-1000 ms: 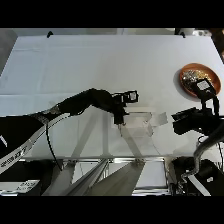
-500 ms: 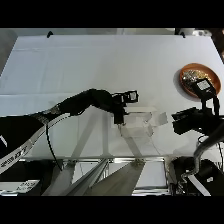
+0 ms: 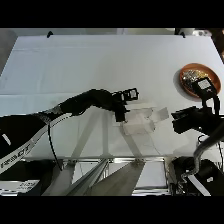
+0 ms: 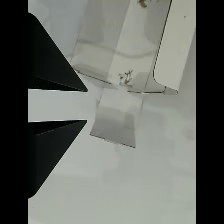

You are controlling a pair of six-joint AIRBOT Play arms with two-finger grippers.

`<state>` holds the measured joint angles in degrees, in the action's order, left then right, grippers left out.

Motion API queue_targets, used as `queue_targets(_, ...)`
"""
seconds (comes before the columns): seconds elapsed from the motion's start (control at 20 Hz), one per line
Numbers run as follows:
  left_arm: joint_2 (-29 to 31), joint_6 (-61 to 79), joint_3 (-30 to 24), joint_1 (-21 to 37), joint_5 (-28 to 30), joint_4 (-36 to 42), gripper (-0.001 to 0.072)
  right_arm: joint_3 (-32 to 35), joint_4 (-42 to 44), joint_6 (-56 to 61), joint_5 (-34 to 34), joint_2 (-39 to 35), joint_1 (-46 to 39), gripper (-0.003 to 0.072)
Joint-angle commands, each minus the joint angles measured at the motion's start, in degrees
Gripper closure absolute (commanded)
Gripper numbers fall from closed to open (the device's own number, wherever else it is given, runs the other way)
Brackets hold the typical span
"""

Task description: Fold the box and place the chain.

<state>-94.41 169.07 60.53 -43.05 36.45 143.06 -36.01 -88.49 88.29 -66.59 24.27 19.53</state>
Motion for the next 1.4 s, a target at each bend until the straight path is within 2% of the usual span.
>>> queue_targets(0.0,-0.8,0.0,0.0,0.0,0.2,0.2,0.0705,0.0,0.0,0.0,0.2,0.0,0.0,0.0491)
queue_targets(0.3,-0.7,0.0,0.0,0.0,2.9,0.2,0.0705,0.0,0.0,0.0,0.2,0.0,0.0,0.0491)
queue_targets(0.85,-0.7,0.0,0.0,0.0,2.4,0.0,0.0694,0.0,0.0,0.0,0.2,0.0,0.0,0.0491)
queue_targets(0.9,-0.6,0.0,0.0,0.0,2.8,0.0,0.0641,0.0,0.0,0.0,0.2,0.0,0.0,0.0491)
queue_targets(1.0,-0.6,0.0,0.0,0.0,3.7,0.0,0.0357,0.0,0.0,0.0,0.2,0.0,0.0,0.0491)
queue_targets(1.15,-0.7,0.0,0.0,0.0,3.6,0.0,0.0369,0.0,0.0,0.0,0.2,0.0,0.0,0.0491)
queue_targets(1.2,-0.7,0.0,0.0,0.0,3.4,0.0,0.0472,0.0,0.0,0.0,0.2,0.0,0.0,0.0491)
queue_targets(1.25,-0.7,0.0,0.0,0.0,3.2,0.0,0.0713,0.0,0.0,0.0,0.2,0.0,0.0,0.0491)
queue_targets(1.35,-0.7,0.0,0.0,0.0,3.0,0.0,0.0701,0.0,0.0,0.0,0.2,0.0,0.0,0.0491)
